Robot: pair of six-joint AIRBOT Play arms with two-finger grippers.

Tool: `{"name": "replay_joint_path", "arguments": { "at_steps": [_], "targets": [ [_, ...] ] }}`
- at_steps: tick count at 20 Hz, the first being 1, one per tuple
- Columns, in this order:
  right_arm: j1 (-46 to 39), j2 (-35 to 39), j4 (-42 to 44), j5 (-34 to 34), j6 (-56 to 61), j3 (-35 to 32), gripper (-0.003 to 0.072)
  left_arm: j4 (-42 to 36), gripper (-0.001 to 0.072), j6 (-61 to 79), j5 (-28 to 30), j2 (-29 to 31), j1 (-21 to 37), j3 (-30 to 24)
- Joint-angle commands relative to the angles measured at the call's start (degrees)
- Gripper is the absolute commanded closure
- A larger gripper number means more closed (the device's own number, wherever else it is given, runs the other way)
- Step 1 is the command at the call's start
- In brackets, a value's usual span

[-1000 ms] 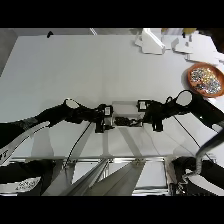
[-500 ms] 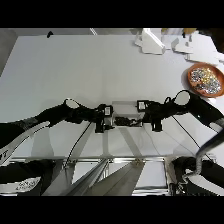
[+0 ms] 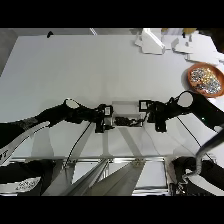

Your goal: Fold the box and place the chain.

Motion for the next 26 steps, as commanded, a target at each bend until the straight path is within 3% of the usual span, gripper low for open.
{"name": "replay_joint_path", "arguments": {
  "at_steps": [1, 2, 3, 11, 17, 21, 24, 26],
  "targets": [
    [0.0, 2.3, -0.1, -0.5, 3.0, 0.0, 0.0621, 0.0, 0.0456, 0.0, 0.0, 0.0, 0.0, 0.0],
    [0.0, 2.0, 0.9, -1.9, 2.8, 0.0, 0.0533, 0.0, 0.0456, 0.0, 0.0, 0.0, 0.0, 0.0],
    [0.0, 1.5, 2.1, -3.4, 1.6, 0.0, 0.0514, 0.0, 0.0456, 0.0, 0.0, 0.0, 0.0, 0.0],
    [0.0, -1.8, 7.3, -6.0, -10.7, 0.0, 0.0500, 0.0, 0.0456, 0.0, 0.0, 0.0, 0.0, 0.0],
    [0.0, -3.2, 8.1, -1.0, -13.1, 0.0, 0.0502, 0.0, 0.0456, 0.0, 0.0, 0.0, 0.0, 0.0],
    [0.0, -3.2, 10.3, -1.1, -13.1, 0.0, 0.0525, 0.0, 0.0456, 0.0, 0.0, 0.0, 0.0, 0.0],
    [0.0, -3.2, 8.3, -1.0, -12.9, 0.0, 0.0668, 0.0, 0.0456, 0.0, 0.0, 0.0, 0.0, 0.0],
    [0.0, -3.0, 6.1, -1.1, -11.1, 0.0, 0.0668, 0.0, 0.0456, 0.0, 0.0, 0.0, 0.0, 0.0]
  ]
}}
